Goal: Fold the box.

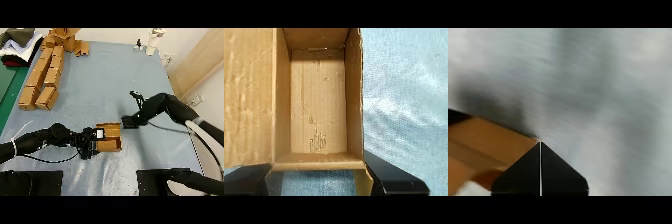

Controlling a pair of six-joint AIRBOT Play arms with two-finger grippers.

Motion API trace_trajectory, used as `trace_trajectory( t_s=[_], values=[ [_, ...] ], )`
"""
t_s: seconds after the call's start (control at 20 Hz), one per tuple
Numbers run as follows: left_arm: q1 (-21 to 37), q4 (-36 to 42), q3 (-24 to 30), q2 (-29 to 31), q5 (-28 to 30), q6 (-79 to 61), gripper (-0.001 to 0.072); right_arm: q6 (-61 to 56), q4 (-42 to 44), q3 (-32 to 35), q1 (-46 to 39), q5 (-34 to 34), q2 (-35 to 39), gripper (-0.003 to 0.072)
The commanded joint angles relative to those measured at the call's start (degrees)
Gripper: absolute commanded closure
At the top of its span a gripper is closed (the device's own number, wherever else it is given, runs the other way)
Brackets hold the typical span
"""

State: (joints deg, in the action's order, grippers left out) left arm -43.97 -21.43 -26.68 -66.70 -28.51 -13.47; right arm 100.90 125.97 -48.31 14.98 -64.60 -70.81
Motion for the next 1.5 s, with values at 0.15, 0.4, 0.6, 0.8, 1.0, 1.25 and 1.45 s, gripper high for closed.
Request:
trace_trajectory(
  t_s=[0.15, 0.4, 0.6, 0.8, 1.0, 1.25, 1.45],
  values=[
    [0.0, 0.0, 0.0, 0.0, 0.0, 0.0, 0.0191, 34.2, 33.2, -7.9, -2.1, -15.6, -16.3, 0.0682],
    [0.0, 0.0, 0.0, 0.0, 0.0, 0.0, 0.0191, 35.0, 24.3, -2.3, 2.5, -12.2, -10.4, 0.0682],
    [0.0, 0.0, 0.0, 0.0, 0.0, 0.0, 0.0191, 35.0, 15.0, 5.6, 5.2, -1.1, 0.7, 0.0682],
    [0.0, 0.0, 0.0, 0.0, 0.0, 0.0, 0.0191, 35.0, 7.9, 10.8, 10.2, 9.4, 11.9, 0.0682],
    [0.0, 0.0, 0.0, 0.0, 0.0, 0.0, 0.0191, 35.0, -1.1, 13.0, 17.7, 16.7, 17.4, 0.0682],
    [0.0, 0.0, 0.0, 0.0, 0.0, 0.0, 0.0191, 35.0, -13.8, 15.5, 28.0, 25.3, 19.5, 0.0682],
    [0.0, 0.0, 0.0, 0.0, 0.0, 0.0, 0.0191, 35.0, -18.3, 17.8, 33.4, 29.4, 23.4, 0.0681]
  ],
)
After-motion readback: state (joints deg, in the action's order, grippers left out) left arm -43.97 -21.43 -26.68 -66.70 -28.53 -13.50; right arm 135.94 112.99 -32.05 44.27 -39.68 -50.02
